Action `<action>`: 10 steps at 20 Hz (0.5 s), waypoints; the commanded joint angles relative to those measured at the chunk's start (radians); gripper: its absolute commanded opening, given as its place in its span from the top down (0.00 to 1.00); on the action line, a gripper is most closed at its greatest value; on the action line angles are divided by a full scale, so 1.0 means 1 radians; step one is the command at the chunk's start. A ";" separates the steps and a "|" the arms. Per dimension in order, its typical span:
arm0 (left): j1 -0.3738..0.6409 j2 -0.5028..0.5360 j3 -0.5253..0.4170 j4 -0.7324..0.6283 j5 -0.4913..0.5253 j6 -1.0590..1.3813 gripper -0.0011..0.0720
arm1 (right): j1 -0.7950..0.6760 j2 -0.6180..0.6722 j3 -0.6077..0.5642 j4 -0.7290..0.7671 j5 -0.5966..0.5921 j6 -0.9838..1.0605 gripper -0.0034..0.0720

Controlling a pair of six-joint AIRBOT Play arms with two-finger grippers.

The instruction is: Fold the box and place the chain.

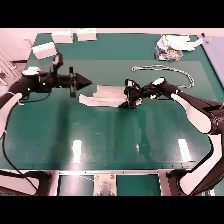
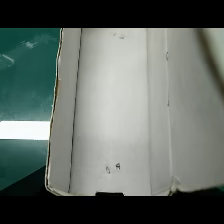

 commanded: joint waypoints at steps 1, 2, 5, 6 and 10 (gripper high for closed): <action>-0.063 0.021 -0.055 0.080 0.118 0.019 0.97 | 0.000 0.000 0.000 0.000 0.000 0.000 0.22; -0.076 0.019 -0.055 0.084 0.127 -0.005 0.96 | 0.000 0.000 0.000 0.000 0.000 0.000 0.22; -0.095 -0.002 -0.055 0.085 0.135 -0.060 0.96 | 0.000 0.000 -0.001 0.000 0.000 0.000 0.22; -0.097 -0.017 -0.054 0.076 0.137 -0.068 0.96 | 0.001 0.000 -0.001 0.000 0.000 0.000 0.22; -0.098 -0.066 -0.046 -0.034 0.214 -0.055 0.96 | 0.000 0.000 -0.001 0.000 0.000 0.000 0.22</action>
